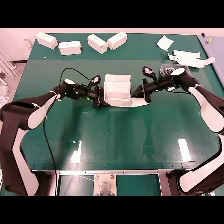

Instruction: Fold the box and place the chain.

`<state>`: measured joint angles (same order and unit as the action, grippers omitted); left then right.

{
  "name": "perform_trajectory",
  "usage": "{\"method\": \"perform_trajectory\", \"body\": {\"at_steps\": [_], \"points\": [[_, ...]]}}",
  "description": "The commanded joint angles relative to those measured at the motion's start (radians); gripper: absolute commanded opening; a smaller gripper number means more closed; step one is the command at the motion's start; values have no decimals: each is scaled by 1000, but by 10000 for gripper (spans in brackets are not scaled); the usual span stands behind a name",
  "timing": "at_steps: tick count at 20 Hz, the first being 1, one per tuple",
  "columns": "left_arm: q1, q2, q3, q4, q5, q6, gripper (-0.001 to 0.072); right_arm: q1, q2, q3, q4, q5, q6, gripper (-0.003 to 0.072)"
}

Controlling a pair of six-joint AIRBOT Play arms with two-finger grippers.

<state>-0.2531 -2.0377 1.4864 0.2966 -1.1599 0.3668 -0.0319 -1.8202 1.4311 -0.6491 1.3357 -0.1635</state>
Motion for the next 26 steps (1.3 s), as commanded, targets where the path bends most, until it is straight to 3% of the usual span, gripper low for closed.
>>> {"method": "perform_trajectory", "body": {"at_steps": [1,4,7,10,15,21,26], "points": [[1,0,0,3,0,0,534,-68,53,7,30,26,89,12],[1,0,0,3,1,0,534,-134,64,9,-8,11,332,12],[1,0,0,3,1,0,534,-195,63,4,-171,-12,689,11],[1,0,0,3,1,0,534,-230,63,-22,-231,-10,877,11],[1,0,0,3,0,0,534,-227,53,-75,-217,-29,935,11],[1,0,0,3,0,0,534,-176,9,-154,-129,-141,907,11],[1,0,0,3,0,0,534,-78,-8,-154,11,-94,896,10]]}}
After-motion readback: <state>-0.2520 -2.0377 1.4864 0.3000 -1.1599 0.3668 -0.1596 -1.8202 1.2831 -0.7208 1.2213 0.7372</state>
